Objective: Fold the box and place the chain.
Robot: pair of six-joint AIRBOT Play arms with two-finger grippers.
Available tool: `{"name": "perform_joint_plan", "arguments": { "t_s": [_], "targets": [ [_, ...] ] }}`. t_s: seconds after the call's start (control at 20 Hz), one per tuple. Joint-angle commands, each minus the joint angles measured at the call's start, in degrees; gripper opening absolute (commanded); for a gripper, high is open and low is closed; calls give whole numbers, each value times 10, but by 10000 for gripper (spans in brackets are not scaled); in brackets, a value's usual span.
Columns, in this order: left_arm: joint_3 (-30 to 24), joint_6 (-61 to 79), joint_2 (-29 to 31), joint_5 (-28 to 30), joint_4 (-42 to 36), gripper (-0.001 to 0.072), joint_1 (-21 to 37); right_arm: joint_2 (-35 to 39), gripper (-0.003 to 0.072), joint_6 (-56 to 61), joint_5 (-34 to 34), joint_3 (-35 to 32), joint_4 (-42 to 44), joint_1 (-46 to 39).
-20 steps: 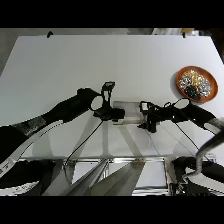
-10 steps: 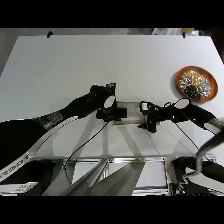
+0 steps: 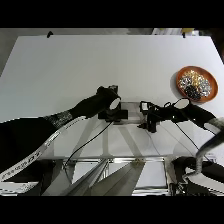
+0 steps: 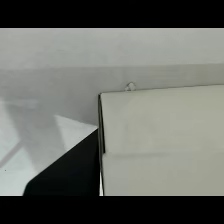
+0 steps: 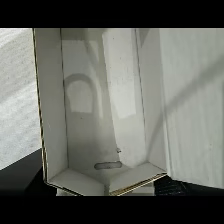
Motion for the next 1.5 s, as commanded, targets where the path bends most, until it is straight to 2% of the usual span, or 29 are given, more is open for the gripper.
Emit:
{"name": "perform_joint_plan", "arguments": {
  "t_s": [0.0,0.05,0.1,0.35,0.55,0.7,0.9,1.05,1.2,1.35,1.45],
  "targets": [
    [4,0,-8,-12,4,89,-2,0,402,0,0,0,0,0],
    [4,0,-8,-12,5,19,-2,0,402,0,0,0,0,0],
    [4,0,-8,-12,5,2,-2,0,402,0,0,0,0,0],
    [4,0,-8,-14,5,2,-2,0,402,0,0,0,0,0],
    [5,21,-6,-20,2,161,-2,0,402,0,0,0,0,0],
    [13,26,-7,-39,2,162,1,0,402,0,0,0,0,0],
    [57,50,-16,-70,10,162,7,0,402,0,0,0,0,0],
    [61,50,-27,-80,6,161,6,0,402,0,0,0,0,0],
    [61,39,-43,-105,5,144,4,0,402,0,0,0,0,0],
    [61,24,-49,-103,1,14,2,0,402,0,0,0,0,0],
    [61,24,-49,-101,-4,2,2,0,402,0,0,0,0,0]
  ]
}}
